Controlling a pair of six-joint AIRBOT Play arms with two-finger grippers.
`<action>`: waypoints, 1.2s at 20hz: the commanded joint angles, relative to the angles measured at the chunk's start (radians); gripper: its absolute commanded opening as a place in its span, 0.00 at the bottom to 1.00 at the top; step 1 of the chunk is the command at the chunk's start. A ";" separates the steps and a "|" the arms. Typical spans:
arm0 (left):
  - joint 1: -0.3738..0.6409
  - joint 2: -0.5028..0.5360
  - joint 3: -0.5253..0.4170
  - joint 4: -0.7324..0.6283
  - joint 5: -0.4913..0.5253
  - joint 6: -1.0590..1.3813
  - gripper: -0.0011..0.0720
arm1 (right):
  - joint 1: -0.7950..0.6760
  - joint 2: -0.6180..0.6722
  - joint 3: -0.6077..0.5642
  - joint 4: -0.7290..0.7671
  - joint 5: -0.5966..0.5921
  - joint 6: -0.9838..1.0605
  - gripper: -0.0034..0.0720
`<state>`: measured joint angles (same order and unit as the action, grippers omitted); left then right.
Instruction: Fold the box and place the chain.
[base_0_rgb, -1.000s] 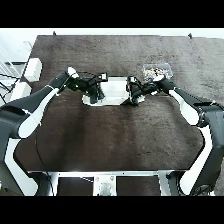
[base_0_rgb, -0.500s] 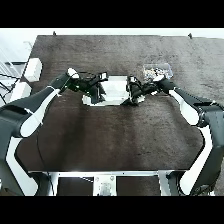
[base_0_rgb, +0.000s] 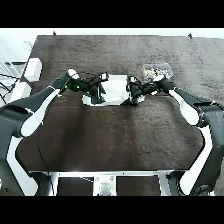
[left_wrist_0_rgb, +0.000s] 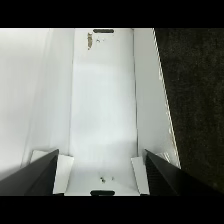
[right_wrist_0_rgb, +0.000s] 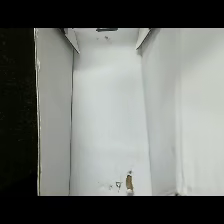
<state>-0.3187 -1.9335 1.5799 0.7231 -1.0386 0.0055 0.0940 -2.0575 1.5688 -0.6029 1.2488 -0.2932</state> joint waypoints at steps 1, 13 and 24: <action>0.000 -0.001 0.000 0.000 0.003 -0.005 0.89 | 0.000 -0.001 0.000 0.000 0.000 0.000 0.70; 0.072 0.000 0.000 0.026 -0.084 -0.028 0.51 | 0.000 -0.001 0.000 0.000 0.000 0.000 0.70; 0.092 0.116 0.002 0.019 -0.071 -0.240 0.04 | 0.000 -0.001 0.000 0.000 0.000 0.000 0.70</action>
<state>-0.2291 -1.8664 1.5818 0.7429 -1.1351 -0.1154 0.0940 -2.0575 1.5688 -0.6025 1.2488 -0.2928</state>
